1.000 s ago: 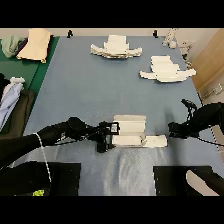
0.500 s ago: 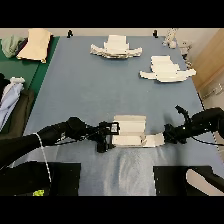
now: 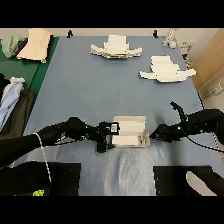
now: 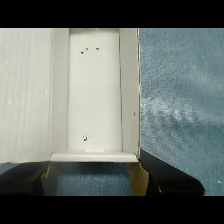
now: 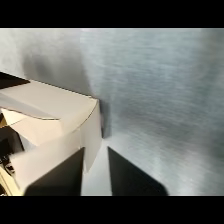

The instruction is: Fold the box.

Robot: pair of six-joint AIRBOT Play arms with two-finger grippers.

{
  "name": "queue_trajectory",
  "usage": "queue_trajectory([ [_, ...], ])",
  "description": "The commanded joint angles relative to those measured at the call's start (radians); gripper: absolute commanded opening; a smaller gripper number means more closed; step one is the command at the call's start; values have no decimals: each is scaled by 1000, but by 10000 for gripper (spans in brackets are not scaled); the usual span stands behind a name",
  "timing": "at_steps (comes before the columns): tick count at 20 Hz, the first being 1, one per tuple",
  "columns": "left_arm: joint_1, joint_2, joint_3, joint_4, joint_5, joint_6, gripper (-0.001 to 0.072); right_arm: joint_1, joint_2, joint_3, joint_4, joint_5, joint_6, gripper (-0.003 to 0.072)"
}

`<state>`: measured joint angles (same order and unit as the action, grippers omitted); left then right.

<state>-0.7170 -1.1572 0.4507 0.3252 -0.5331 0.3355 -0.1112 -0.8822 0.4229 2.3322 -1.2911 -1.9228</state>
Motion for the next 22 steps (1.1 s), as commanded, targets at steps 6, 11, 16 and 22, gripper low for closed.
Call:
queue_trajectory([
  [6, 0, -1, 1, 0, 0, 0, 447, 220, 58, 27, -10, 126, 109, 514],
  [11, 0, -1, 1, 0, 0, 0, 447, 430, 9, 74, -190, 235, 346, 454],
  [16, 0, -1, 1, 0, 0, 0, 447, 630, -31, 172, -457, 253, 733, 450],
  [22, 0, -1, 1, 0, 0, 0, 447, 903, -166, 290, -817, 147, 1198, 449],
])
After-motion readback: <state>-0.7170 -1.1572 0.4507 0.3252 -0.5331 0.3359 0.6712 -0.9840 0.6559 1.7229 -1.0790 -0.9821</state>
